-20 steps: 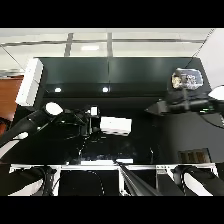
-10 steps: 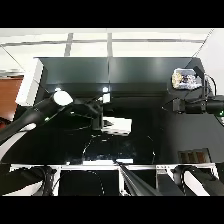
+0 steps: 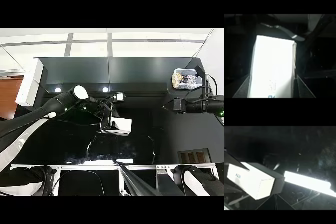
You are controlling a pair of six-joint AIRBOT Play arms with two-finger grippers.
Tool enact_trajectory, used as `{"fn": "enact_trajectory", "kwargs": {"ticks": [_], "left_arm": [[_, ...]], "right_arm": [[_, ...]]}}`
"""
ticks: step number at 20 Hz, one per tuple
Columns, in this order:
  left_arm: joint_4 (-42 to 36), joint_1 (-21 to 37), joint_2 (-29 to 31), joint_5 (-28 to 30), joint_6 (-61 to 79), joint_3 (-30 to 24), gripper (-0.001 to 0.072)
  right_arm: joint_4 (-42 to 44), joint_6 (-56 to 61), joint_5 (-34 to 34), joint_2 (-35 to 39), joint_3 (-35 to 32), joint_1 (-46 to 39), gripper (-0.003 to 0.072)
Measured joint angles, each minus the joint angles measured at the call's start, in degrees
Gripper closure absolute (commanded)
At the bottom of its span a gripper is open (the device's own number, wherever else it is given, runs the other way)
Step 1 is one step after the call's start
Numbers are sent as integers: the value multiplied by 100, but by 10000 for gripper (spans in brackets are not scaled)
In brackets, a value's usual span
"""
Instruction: Fold the box and place the chain.
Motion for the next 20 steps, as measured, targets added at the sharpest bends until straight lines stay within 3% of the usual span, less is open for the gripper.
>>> {"fn": "enact_trajectory", "kwargs": {"ticks": [6, 11, 12, 13, 14, 20], "left_arm": [[457, -232, -61, -138, -44, 37, -1], [938, -407, -94, 133, -2, 37, 1], [1012, -439, -122, 216, 26, 37, 32], [1069, -474, -149, 264, 46, 37, 227], [1099, -503, -160, 313, 42, 39, 321], [2151, -240, 472, 304, -1971, 33, 350]], "right_arm": [[-9, -2, -42, 0, 2, 0, 670], [-15, -2, -46, 2, 2, 0, 670], [-15, -2, -48, 2, 0, 0, 670], [-15, -2, -50, 2, 2, 0, 670], [-15, -2, -57, 0, 0, 0, 670], [-13, -4, -61, 0, 2, 0, 670]]}}
